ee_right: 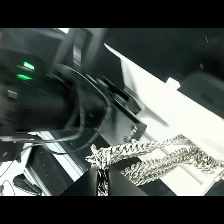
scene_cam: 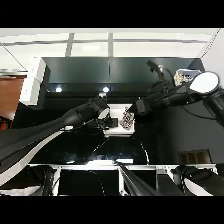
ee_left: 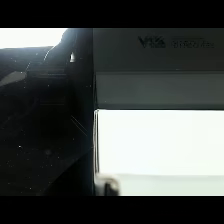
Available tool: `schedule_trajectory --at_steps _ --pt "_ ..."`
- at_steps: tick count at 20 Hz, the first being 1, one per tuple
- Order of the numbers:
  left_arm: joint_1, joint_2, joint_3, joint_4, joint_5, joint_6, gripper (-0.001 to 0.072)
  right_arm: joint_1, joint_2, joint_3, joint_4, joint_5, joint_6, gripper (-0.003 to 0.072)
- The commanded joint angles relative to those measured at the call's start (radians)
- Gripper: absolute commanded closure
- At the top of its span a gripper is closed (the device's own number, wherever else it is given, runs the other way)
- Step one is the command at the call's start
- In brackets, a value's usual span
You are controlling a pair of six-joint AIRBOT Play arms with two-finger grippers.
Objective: Fold the box and place the chain.
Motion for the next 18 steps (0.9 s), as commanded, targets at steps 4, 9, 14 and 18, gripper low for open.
schedule_trajectory --at_steps 4,9,14,18 --pt "0.001 0.0 0.0 0.0 0.0 0.0 0.068 0.014 0.003 -0.049 0.006 -0.035 0.003 0.0667" --pt "0.001 0.0 0.0 0.0 0.0 0.0 0.068 -0.005 0.035 0.095 0.018 0.064 0.003 0.0667" --pt "0.001 0.0 0.0 0.0 0.0 0.0 0.068 -0.005 0.039 0.17 0.304 0.11 -0.103 0.0667" --pt "0.001 0.0 0.0 0.0 0.0 0.0 0.068 -0.005 0.038 0.161 0.124 0.109 -0.051 0.0667"
